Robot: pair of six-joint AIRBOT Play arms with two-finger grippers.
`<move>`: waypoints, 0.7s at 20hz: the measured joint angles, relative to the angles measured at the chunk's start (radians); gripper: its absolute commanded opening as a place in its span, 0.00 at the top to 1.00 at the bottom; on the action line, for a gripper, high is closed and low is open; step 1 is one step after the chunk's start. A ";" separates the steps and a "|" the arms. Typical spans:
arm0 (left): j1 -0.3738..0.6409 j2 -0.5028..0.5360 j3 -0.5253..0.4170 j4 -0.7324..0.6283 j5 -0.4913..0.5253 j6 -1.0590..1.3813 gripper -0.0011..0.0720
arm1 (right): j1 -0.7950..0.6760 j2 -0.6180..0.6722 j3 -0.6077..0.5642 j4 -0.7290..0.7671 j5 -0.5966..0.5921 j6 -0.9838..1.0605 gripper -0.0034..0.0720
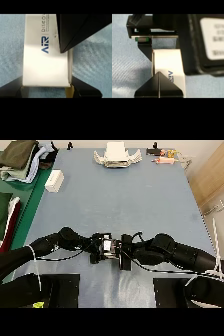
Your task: Fold the box.
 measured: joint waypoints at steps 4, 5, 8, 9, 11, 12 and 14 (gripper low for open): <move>0.000 0.000 0.000 -0.005 -0.003 0.000 0.34 | 0.000 0.030 0.008 -0.008 -0.009 0.001 0.95; 0.000 0.000 0.000 -0.005 -0.001 0.000 0.34 | 0.000 0.042 0.015 -0.009 0.000 0.005 0.95; 0.000 0.000 0.000 -0.003 -0.002 0.000 0.34 | -0.002 0.079 0.040 -0.040 0.007 0.044 0.95; 0.000 0.000 0.000 -0.002 -0.001 0.000 0.34 | -0.002 0.090 0.048 -0.061 0.010 0.071 0.95; 0.000 0.000 0.000 -0.002 -0.001 0.000 0.34 | -0.002 0.108 0.060 -0.101 0.008 0.136 0.95; 0.000 0.000 0.000 -0.002 -0.001 0.000 0.34 | -0.002 0.115 0.063 -0.116 0.008 0.175 0.95; 0.000 0.000 0.000 -0.002 -0.001 0.000 0.34 | -0.002 0.123 0.050 -0.096 0.031 0.238 0.95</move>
